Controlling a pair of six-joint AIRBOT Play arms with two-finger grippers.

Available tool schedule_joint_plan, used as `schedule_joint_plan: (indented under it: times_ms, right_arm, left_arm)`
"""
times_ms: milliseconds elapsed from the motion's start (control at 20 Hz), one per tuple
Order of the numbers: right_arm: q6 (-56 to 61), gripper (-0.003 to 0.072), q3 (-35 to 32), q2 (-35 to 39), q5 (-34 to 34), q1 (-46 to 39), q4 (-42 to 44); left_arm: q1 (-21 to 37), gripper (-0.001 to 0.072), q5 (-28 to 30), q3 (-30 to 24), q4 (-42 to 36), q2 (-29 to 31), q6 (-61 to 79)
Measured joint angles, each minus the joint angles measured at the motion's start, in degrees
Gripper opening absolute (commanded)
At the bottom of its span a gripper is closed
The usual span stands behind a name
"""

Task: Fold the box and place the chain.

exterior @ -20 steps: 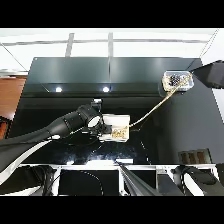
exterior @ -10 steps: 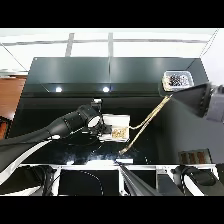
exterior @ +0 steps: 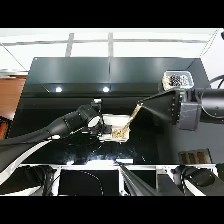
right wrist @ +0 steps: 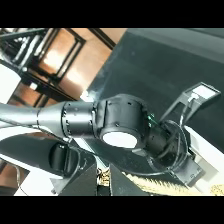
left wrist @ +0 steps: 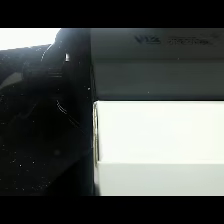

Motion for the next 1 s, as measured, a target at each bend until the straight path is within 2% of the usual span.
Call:
schedule_joint_plan:
  times_ms: [500, 650, 800, 1000]
  right_arm:
    - [-0.3, 0.0008, 0.0, -1.8, -5.3, 1.3, 2.5]
    - [-0.1, 0.0008, -0.3, -2.8, -5.3, 1.4, 0.5]
    - [0.9, 0.0008, -3.4, -3.8, -4.8, 1.4, -2.6]
    - [1.5, 0.0008, -11.0, -6.3, -7.2, 2.3, -4.1]
  left_arm:
    - [0.0, 0.0030, 0.0, 0.0, 0.0, 0.0, 0.0]
    - [0.0, 0.0030, 0.0, 0.0, 0.0, 0.0, 0.0]
    - [0.0, 0.0030, 0.0, 0.0, 0.0, 0.0, 0.0]
    - [0.0, 0.0030, 0.0, 0.0, 0.0, 0.0, 0.0]
